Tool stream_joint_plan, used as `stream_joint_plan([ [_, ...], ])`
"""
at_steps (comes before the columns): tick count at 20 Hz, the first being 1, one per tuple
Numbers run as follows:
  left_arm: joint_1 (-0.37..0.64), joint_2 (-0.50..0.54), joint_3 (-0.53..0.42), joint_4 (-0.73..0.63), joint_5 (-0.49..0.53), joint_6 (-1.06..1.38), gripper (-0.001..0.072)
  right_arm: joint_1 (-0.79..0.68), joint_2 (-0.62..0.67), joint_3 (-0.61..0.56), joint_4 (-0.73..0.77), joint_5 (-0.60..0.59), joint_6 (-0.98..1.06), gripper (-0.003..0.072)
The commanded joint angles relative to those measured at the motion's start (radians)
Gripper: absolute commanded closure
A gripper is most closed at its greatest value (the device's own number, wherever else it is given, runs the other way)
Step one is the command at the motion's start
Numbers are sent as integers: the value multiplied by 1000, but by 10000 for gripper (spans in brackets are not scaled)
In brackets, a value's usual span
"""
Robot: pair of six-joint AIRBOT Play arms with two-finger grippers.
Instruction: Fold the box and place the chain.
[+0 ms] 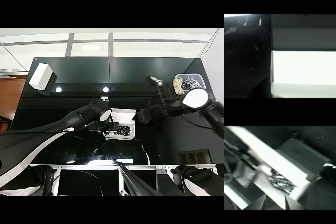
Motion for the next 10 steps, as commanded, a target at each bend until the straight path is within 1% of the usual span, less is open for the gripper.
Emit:
stream_joint_plan([
  [1, 0, -1, 0, 0, -2, 0, 684, -129, 61, 31, -102, 101, -21, 388],
  [4, 0, -3, 0, 0, 0, 0, 684, -180, 90, 31, -102, 100, -38, 388],
  [10, 1, -14, 5, -5, -19, 0, 684, -180, 90, 31, -101, 66, -43, 388],
])
